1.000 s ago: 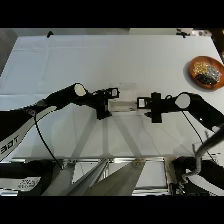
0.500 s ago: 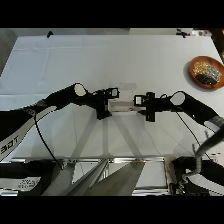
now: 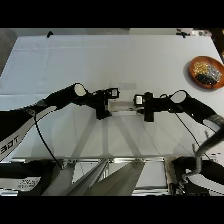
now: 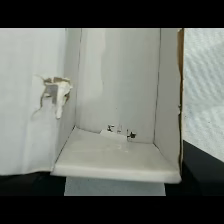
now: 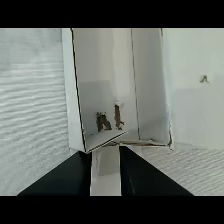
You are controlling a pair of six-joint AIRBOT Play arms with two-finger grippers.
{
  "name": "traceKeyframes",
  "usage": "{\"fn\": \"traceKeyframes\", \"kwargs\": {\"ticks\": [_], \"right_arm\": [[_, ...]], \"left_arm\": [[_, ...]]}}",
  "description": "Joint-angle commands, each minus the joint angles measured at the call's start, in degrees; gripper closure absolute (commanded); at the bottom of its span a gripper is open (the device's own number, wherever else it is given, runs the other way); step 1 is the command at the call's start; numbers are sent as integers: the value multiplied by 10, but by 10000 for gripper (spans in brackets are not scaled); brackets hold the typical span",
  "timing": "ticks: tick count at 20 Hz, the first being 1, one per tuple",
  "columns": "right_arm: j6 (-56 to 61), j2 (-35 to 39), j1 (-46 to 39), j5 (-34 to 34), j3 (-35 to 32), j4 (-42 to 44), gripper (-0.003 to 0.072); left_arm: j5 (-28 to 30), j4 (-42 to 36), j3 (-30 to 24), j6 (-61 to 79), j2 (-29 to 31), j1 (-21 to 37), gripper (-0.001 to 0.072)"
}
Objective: Fold the box and place the chain.
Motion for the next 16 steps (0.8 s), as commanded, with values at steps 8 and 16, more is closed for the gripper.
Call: {"fn": "traceKeyframes", "kwargs": {"ticks": [8,16], "right_arm": [[-13,-23,59,-44,1,23,479],[-8,-23,75,-72,1,16,407]], "left_arm": [[0,-1,0,-2,0,0,498],[0,-1,0,-2,0,0,498]]}}
